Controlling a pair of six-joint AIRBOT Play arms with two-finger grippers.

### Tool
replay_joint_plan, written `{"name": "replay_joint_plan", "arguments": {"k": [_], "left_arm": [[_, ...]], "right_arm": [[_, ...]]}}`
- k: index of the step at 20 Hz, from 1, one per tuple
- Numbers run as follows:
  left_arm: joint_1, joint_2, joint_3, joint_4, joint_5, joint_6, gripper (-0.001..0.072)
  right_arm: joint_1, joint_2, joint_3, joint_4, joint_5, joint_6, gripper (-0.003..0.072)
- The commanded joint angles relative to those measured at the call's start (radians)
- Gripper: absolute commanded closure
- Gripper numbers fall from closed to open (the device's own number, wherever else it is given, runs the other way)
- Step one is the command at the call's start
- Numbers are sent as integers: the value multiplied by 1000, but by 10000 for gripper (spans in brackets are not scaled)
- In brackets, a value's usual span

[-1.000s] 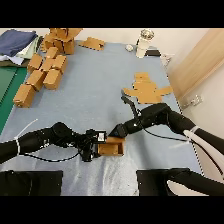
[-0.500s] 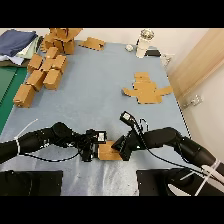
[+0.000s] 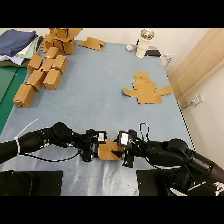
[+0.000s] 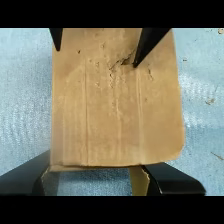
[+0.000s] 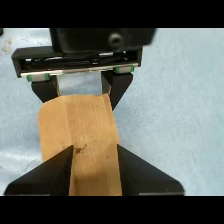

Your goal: Fold the box.

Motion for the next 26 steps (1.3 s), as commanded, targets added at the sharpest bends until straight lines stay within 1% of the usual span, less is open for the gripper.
{"name": "replay_joint_plan", "arguments": {"k": [1,3,7,12,14,18,19,21,23,24,26], "left_arm": [[-1,0,1,0,0,0,399],[-1,0,1,0,0,0,399],[-1,0,1,0,0,0,399],[-1,0,1,0,0,0,399],[-1,0,1,0,0,0,399],[-1,0,1,0,0,0,399],[-1,0,1,0,0,0,399],[-1,0,1,0,0,0,399],[-1,0,1,0,0,0,399],[-1,0,1,0,0,0,399],[-1,0,1,0,0,0,399]], "right_arm": [[36,11,-11,-66,-9,-25,270],[36,1,-11,-67,-29,-59,270],[36,-3,-11,-55,-30,-105,270],[41,-21,-11,-109,-18,-113,270],[76,-14,-12,-147,-16,-106,270],[161,-11,-30,-205,36,-26,270],[183,-11,-34,-237,51,8,270],[219,-14,-38,-386,73,119,270],[229,-14,-38,-515,98,186,270],[229,-14,-38,-554,106,189,270],[229,-15,-38,-554,102,189,270]]}}
